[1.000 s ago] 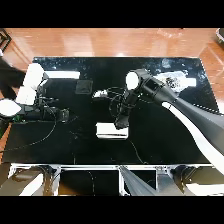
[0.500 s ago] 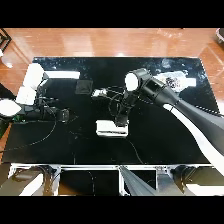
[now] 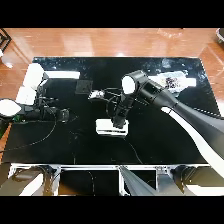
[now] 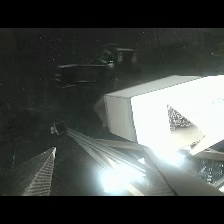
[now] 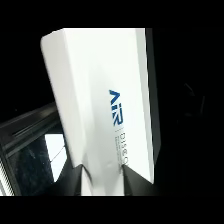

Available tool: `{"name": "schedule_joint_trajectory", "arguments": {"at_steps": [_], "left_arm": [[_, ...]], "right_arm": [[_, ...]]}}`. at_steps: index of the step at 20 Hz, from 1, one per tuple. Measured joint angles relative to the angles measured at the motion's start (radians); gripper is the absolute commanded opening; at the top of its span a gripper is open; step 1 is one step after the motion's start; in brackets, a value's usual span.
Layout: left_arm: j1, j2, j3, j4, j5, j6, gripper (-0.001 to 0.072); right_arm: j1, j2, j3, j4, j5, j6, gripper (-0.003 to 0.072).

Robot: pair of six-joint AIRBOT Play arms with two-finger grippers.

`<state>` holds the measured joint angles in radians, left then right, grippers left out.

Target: Fold the box and place the chain.

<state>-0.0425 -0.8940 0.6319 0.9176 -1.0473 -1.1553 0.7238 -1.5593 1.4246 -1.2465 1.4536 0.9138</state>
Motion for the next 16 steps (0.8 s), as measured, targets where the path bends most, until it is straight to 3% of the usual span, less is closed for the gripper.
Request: {"name": "schedule_joint_trajectory", "arguments": {"at_steps": [16], "left_arm": [[0.000,0.000,0.000,0.001,0.000,0.000,0.0640]], "right_arm": [[0.019,0.000,0.000,-0.033,-0.008,0.026,0.0236]]}}
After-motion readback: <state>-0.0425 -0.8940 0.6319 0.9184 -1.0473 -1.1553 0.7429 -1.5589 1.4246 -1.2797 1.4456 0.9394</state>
